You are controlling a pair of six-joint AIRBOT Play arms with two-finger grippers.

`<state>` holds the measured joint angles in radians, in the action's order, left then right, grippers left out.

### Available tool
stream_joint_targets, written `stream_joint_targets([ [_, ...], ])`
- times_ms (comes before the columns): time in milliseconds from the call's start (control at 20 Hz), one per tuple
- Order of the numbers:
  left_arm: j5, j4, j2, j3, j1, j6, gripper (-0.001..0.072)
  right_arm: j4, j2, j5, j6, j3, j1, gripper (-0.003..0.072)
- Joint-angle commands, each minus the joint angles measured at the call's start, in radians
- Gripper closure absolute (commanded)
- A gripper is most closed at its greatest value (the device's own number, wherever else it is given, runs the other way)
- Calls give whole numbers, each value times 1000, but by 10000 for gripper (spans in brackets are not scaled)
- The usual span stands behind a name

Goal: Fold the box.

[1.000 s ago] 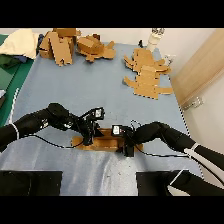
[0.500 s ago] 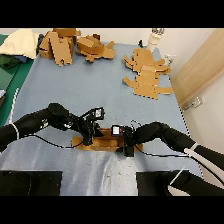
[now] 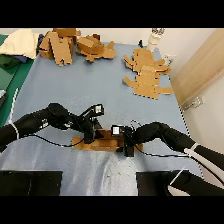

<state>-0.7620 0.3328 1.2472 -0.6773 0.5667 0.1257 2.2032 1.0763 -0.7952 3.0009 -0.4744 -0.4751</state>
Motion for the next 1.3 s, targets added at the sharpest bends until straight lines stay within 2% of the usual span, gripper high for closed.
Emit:
stream_joint_targets([
  [0, 21, 21, -17, -1, -1, -80, 334, 0, 1, -1, -1, 1, -1, 162],
  [100, 22, 108, -52, -1, -4, -151, 334, 0, 1, -3, 0, 1, -1, 162],
  [200, 5, 284, -110, -1, -19, -307, 334, 0, 1, -5, 0, 1, -1, 162],
  [350, -97, 534, -233, -1, -39, -549, 346, 0, 1, -8, 0, 1, -1, 162],
  [400, -153, 595, -274, -1, -38, -596, 459, 0, 1, -8, 0, 1, -1, 162],
  [450, -237, 645, -314, -1, -37, -657, 692, 1, 1, -8, 0, 1, -1, 162],
  [500, -299, 659, -338, 2, -37, -763, 698, 1, 1, -8, 0, 1, -1, 162],
  [550, -337, 651, -350, 2, -37, -987, 699, 1, 1, -8, -1, 1, -1, 162],
  [600, -346, 632, -349, 2, -33, -1182, 699, 1, 1, -8, 0, 1, -1, 163],
  [650, -357, 573, -341, 2, -20, -1201, 699, 0, 1, -8, 0, 1, -1, 162],
  [700, -343, 481, -324, 2, 1, -1179, 699, 0, 1, -8, 0, 1, -1, 162],
  [900, -150, 85, -166, 0, 10, -1163, 699, 1, 1, -8, -1, 1, -1, 162],
  [1050, -102, -178, -36, -11, -25, -1052, 699, 1, 1, -8, 0, 1, -1, 162],
  [1150, -24, -254, 8, -11, -26, -1052, 698, 1, 1, -7, 0, 1, -1, 162],
  [1250, 23, -264, 32, -10, -10, -1092, 699, 0, 1, -7, 0, 1, -1, 162],
])
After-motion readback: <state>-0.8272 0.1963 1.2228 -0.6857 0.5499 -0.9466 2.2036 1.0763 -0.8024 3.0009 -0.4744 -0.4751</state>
